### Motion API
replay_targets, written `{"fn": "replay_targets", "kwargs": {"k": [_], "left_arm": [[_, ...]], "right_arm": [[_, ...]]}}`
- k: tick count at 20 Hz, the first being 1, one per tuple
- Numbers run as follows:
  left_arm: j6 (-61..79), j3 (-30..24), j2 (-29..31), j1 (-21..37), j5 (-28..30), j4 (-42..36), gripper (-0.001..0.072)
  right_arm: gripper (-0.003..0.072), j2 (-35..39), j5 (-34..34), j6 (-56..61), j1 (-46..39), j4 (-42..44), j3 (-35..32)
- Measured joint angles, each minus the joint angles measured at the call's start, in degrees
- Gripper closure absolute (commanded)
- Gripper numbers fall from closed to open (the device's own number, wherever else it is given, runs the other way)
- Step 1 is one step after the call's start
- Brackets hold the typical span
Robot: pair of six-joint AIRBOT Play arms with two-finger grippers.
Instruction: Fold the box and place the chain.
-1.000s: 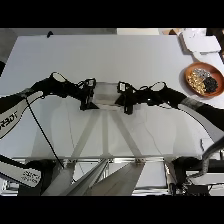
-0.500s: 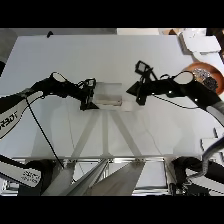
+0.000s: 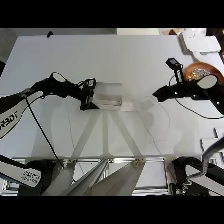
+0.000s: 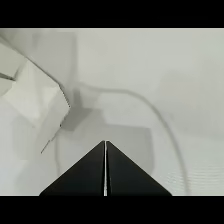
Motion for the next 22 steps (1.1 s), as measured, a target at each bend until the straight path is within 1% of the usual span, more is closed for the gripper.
{"fn": "replay_targets", "kwargs": {"k": [3,6,10,13,16,22], "left_arm": [[0.0,0.0,0.0,0.0,-0.02,0.0,0.0394],[0.0,0.0,0.0,0.02,0.0,0.0,0.0394],[0.0,0.0,0.0,0.0,0.0,0.0,0.0394],[0.0,0.0,0.0,0.0,0.0,0.0,0.0394],[0.0,0.0,0.0,0.02,0.0,0.0,0.0394],[0.0,0.0,0.0,0.02,0.0,0.0,0.0394]], "right_arm": [[0.0678,-1.79,0.15,4.0,-0.76,2.82,-2.82],[0.0678,-5.73,-0.42,5.6,1.18,7.23,-3.93],[0.0678,-10.58,-1.86,5.7,4.96,15.19,-4.42],[0.0678,-12.13,-1.99,4.57,6.62,19.56,-4.52],[0.0678,-12.79,-1.77,4.15,7.32,21.57,-4.55],[0.0678,-14.56,-2.21,3.3,9.81,22.99,-4.57]]}}
